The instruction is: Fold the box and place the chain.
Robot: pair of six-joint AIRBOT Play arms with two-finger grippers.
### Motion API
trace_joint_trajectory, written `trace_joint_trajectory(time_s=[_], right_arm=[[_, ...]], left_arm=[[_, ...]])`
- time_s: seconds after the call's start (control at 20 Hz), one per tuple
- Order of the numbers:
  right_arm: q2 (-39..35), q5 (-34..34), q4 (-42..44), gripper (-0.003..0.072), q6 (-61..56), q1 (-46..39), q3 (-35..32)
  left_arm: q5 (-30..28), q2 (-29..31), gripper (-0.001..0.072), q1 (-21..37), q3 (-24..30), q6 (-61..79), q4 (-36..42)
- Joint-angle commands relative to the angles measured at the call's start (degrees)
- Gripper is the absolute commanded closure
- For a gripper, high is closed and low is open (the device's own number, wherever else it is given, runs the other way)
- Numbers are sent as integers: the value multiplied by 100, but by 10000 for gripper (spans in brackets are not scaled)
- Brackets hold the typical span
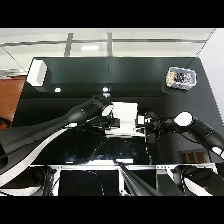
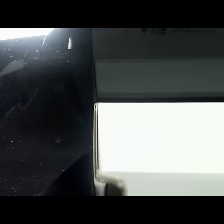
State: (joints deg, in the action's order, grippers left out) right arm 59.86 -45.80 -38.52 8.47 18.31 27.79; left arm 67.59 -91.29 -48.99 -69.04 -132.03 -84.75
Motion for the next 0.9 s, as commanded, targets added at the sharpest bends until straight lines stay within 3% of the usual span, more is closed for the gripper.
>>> trace_joint_trajectory(time_s=[0.0,0.1,0.4,0.45,0.5,0.55,0.6,0.65,0.7,0.75,0.8,0.85], right_arm=[[223,-33,1021,549,-2,4,-2],[518,0,1569,549,-4,2,-2],[654,4,1513,546,-50,2,-2],[654,72,1510,406,-120,2,-2],[654,85,1499,329,-221,2,-2],[654,83,1445,536,-363,2,-2],[654,118,1447,422,-378,2,-2],[654,136,1447,143,-378,2,-2],[654,122,1412,246,-415,0,-2],[640,114,1333,551,-643,-2,-2],[603,94,1248,672,-1021,-26,0],[533,39,1185,673,-1777,-101,9]], left_arm=[[-70,0,681,0,0,-2,2],[-188,0,681,0,0,-2,20],[-199,0,681,0,0,-2,17],[-199,0,681,0,0,-2,17],[-199,0,681,0,0,-2,17],[-199,0,681,0,0,-2,17],[-199,0,681,0,0,-2,17],[-199,0,681,0,0,-2,20],[-199,0,681,0,0,-2,20],[-197,0,681,0,0,-2,20],[-195,0,681,0,0,-2,20],[-197,0,681,0,0,-2,20]])
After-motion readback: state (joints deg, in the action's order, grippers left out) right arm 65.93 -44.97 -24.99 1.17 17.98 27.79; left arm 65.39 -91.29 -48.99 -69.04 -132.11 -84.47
